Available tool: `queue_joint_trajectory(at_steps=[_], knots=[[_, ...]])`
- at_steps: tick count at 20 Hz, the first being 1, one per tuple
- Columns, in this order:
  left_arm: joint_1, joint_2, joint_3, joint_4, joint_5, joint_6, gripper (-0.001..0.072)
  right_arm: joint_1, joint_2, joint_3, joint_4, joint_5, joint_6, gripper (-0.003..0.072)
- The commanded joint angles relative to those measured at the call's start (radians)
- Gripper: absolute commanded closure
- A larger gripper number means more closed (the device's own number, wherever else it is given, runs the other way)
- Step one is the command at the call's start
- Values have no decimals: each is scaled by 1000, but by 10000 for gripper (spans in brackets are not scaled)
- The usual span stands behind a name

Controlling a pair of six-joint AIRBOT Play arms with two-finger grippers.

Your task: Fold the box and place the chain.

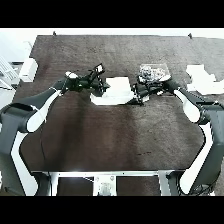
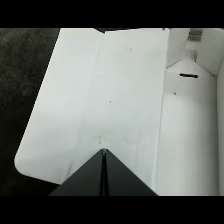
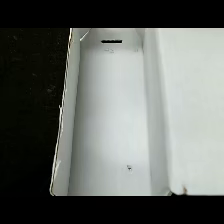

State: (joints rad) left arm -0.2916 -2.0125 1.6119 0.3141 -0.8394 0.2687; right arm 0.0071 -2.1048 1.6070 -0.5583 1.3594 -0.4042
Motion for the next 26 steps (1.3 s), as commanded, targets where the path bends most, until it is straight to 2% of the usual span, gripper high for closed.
queue_joint_trajectory(at_steps=[1, 3, 6, 7, 8, 9, 12, 14, 16, 18, 21, 26], knots=[[12, 13, 55, -4, -83, -8, 690, 0, 0, 1, 0, 0, 0, 271], [37, 34, 83, -3, -148, -24, 689, 0, 0, 1, 0, 0, 0, 271], [92, 102, 91, 9, -323, -35, 685, 0, 0, 1, 0, 0, 0, 271], [107, 122, 93, 43, -384, -40, 543, 0, 0, 1, 0, 0, 0, 271], [113, 145, 94, 84, -420, -67, 242, 0, 0, 1, 0, 0, 0, 271], [114, 166, 95, 156, -428, -141, 83, 0, 0, 1, 0, 0, 0, 271], [109, 190, 95, 357, -473, -290, 85, 0, 0, 1, 0, 0, 0, 271], [92, 188, 82, 461, -464, -361, 85, 0, 0, 1, 0, 0, 0, 271], [52, 187, 57, 529, -413, -369, 85, 0, 0, 1, 0, 0, 0, 271], [6, 187, 28, 596, -303, -376, 85, 0, 0, 1, 0, 0, 0, 271], [-28, 186, -10, 612, -160, -403, 86, 0, 0, 1, 0, 0, 0, 271], [-43, 145, -12, 615, -150, -401, 85, 0, 0, 1, 0, 0, 0, 271]])
